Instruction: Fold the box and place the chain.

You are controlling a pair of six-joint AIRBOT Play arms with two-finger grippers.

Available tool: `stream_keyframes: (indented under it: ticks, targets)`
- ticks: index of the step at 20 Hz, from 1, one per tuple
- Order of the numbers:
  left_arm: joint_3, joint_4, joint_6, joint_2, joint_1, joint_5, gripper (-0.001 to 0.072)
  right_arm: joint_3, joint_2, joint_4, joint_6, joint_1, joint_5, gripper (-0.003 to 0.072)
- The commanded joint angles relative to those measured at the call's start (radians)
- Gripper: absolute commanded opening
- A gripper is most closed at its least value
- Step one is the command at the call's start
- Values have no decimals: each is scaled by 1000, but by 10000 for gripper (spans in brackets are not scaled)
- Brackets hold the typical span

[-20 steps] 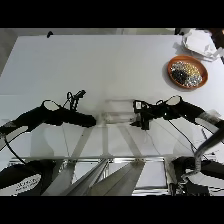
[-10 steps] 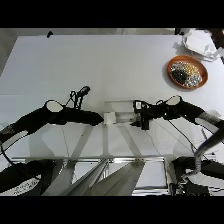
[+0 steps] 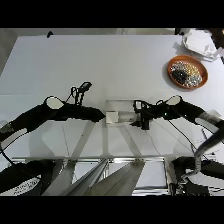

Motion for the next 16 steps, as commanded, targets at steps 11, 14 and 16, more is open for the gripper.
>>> stream_keyframes:
  ticks: [11,14,16]
  targets:
    - [5,61,-12,7,1,-56,134,0,0,0,0,0,0,401]
    - [5,63,-18,13,2,-55,135,0,0,0,0,0,0,401]
    - [5,77,-16,23,2,-48,135,0,0,0,0,0,0,401]
